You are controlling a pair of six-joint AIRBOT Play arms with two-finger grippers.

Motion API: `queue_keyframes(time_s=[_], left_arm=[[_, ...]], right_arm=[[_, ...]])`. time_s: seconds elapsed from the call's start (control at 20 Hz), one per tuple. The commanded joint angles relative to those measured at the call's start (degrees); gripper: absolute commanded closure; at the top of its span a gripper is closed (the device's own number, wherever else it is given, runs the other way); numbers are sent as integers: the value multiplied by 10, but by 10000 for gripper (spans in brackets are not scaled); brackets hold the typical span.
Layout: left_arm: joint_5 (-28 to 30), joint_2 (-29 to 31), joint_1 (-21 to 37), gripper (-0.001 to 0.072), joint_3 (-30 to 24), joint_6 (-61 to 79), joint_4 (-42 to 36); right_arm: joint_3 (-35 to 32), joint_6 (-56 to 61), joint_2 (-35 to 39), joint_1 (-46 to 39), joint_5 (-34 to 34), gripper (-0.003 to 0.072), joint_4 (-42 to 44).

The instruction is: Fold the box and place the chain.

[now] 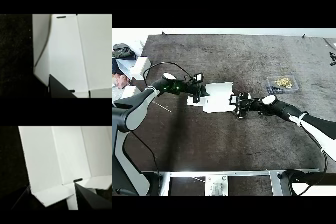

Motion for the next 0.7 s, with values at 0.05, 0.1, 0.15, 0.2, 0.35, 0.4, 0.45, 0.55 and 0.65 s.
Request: queue_keyframes(time_s=[0.05,0.1,0.15,0.2,0.35,0.4,0.45,0.55,0.65], left_arm=[[0,0,0,699,0,0,0],[0,0,0,699,0,0,0],[-1,0,0,698,0,0,0],[0,0,0,698,0,0,0],[0,0,0,699,0,0,-1],[-1,0,0,699,0,0,-1],[-1,0,0,699,0,0,-2],[-1,0,0,699,0,0,-2],[0,0,0,698,0,0,-4]], right_arm=[[5,11,31,0,-28,98,3],[11,24,32,-1,-30,98,3],[17,26,30,-6,-30,98,3],[26,26,22,-13,-29,98,11],[63,26,-10,-30,-4,97,26],[74,26,-19,-33,9,97,26],[86,26,-28,-37,30,97,26],[103,23,-41,-40,50,96,25],[113,24,-46,-43,52,96,15]])
